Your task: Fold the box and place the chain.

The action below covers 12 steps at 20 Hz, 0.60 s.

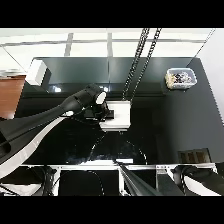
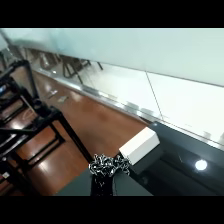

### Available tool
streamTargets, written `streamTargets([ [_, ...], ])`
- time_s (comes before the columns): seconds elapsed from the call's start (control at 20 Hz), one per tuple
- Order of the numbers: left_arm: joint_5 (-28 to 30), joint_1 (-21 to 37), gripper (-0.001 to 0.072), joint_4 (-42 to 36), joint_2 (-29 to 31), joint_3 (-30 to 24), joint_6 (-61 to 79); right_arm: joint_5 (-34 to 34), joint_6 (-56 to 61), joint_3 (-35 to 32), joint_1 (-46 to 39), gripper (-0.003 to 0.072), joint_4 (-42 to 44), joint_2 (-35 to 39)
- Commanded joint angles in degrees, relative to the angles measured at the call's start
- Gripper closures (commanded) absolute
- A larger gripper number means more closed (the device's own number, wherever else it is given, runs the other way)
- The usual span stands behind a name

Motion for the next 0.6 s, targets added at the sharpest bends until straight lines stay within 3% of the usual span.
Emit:
streamTargets([
  [0.0,0.0,0.0,0.068,0.0,0.0,0.0,0.0,-0.3,-1.7,0.1,0.1,0.0676,1.0,0.1],
  [0.3,-0.3,0.0,0.068,0.0,0.0,0.0,0.0,4.1,-1.0,0.1,0.1,0.0676,-7.7,0.1],
  [0.55,-1.0,0.0,0.068,0.0,0.0,0.0,0.0,8.0,0.5,-0.7,0.1,0.0675,-6.2,0.5],
])
